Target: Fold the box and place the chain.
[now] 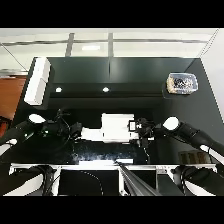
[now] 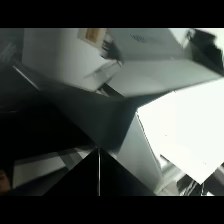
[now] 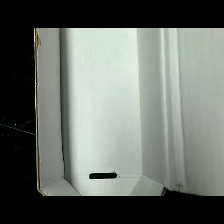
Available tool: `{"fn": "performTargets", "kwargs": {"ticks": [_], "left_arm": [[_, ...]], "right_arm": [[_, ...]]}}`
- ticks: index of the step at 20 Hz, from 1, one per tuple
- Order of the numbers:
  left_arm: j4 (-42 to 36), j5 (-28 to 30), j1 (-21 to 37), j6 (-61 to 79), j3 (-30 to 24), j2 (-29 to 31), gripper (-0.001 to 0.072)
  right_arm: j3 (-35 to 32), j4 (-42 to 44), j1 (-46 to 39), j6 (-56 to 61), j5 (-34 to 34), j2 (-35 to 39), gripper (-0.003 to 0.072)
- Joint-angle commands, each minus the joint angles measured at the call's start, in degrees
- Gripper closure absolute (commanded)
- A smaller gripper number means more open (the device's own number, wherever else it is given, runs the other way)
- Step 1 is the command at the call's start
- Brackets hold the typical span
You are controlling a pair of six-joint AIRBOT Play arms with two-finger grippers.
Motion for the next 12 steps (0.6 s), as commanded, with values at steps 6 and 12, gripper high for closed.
{"fn": "performTargets", "kwargs": {"ticks": [6,12], "left_arm": [[-3.7,-3.7,-1.9,10.3,3.1,-1.0,0.0683],[-4.0,-6.0,-6.7,13.2,8.8,-1.0,0.0062]], "right_arm": [[0.0,0.0,0.0,0.0,0.0,0.0,0.0266],[0.0,0.0,0.0,0.0,0.0,0.0,0.0266]]}}
